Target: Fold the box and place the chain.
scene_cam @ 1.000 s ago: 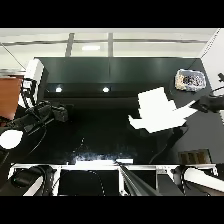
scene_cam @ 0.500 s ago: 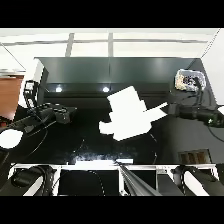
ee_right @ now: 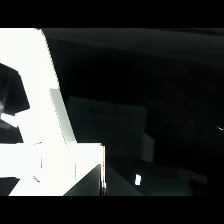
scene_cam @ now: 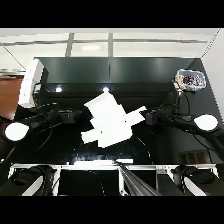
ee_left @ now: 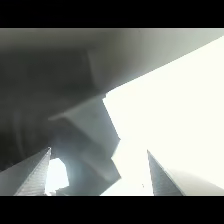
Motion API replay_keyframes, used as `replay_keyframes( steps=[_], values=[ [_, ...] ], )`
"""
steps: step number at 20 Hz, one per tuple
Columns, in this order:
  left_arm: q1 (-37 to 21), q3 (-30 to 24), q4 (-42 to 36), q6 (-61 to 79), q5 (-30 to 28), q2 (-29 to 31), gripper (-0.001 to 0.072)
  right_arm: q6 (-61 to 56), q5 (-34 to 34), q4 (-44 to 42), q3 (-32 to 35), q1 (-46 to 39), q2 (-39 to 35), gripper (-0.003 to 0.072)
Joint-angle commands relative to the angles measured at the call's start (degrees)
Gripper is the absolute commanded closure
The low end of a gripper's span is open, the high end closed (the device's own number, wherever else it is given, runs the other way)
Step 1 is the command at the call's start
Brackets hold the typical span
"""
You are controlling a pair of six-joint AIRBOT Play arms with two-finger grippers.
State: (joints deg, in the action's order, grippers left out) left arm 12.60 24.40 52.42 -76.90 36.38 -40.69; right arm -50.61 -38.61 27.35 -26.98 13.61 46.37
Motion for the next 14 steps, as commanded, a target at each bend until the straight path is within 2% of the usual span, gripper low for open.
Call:
replay_keyframes(
  steps=[1, 4, 8, 12, 14],
  values=[
    [-2.64, 0.04, -15.87, 9.57, 9.20, -9.09, 0.0003, -0.66, 2.78, -0.07, 0.22, 2.89, -0.26, 0.0676],
    [-6.12, 0.04, -29.77, 22.93, 18.69, -18.97, 0.0002, -0.66, 2.19, -0.09, 0.22, 2.91, -0.26, 0.0676],
    [-7.43, 0.61, -43.89, 38.01, 19.74, -29.90, 0.0002, -0.66, -0.72, -0.07, 0.22, 2.95, -0.26, 0.0676],
    [-7.26, 3.43, -45.42, 43.85, 22.88, -37.68, 0.0002, -0.66, -1.07, -0.07, 0.22, 2.93, -0.26, 0.0676],
    [-7.26, 4.92, -45.44, 49.64, 29.73, -40.57, 0.0003, -0.66, -1.07, -0.07, 0.22, 2.93, -0.26, 0.0676]
  ],
)
